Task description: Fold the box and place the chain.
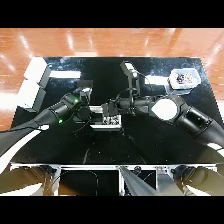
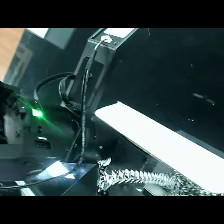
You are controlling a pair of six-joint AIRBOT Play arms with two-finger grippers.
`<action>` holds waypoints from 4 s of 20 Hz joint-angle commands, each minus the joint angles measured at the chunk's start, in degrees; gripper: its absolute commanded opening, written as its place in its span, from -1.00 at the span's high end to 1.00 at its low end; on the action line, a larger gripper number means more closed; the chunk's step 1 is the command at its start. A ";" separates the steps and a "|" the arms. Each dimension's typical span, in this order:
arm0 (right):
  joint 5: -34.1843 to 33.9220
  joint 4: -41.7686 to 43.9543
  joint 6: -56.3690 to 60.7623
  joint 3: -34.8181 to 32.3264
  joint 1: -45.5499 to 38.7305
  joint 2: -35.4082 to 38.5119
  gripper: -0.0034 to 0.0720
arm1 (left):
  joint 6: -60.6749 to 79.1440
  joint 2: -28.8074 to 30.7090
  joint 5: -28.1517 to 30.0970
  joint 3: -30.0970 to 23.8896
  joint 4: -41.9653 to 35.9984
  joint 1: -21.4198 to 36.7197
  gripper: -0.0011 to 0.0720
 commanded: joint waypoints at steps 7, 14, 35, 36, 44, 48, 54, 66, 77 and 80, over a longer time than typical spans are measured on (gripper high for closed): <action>5.35 -0.87 1.95 -0.07 0.02 -1.51 0.79 | 0.00 0.00 0.02 0.04 -0.09 -0.02 0.91; 6.21 -0.76 2.14 0.00 -1.75 -0.76 -0.69 | 0.00 0.00 0.02 0.04 -0.09 -0.02 0.91; 29.77 -6.58 2.12 -0.20 -21.62 13.00 -0.69 | 0.66 0.07 4.28 6.08 -0.55 -0.07 -0.34; 29.64 -6.60 2.10 -0.20 -21.62 13.00 -0.69 | 0.66 0.07 4.57 6.08 -0.55 -0.07 -0.34; 28.13 -23.65 3.32 -0.20 -21.84 13.00 -0.69 | 11.39 2.47 19.85 13.64 3.13 0.66 -0.35; 25.66 -25.18 5.81 -3.34 -21.90 12.92 -0.70 | 15.15 11.80 28.89 10.32 13.22 1.29 -0.34; 23.80 -15.32 -0.28 7.37 -20.37 7.98 -0.70 | 17.25 34.88 24.13 -7.21 2.43 19.08 -0.34; 41.68 -9.38 -27.63 45.11 -15.93 -37.24 -0.97 | 33.11 46.71 14.36 -16.52 -19.61 28.26 -0.79; 54.60 -8.44 -37.48 43.69 -12.98 -37.27 -0.97 | 33.42 46.29 7.63 -16.52 -19.74 28.26 -0.78; 56.37 -6.73 -38.27 43.60 -12.48 -37.27 -0.97 | 33.42 44.72 7.32 -16.52 -19.78 28.26 -0.78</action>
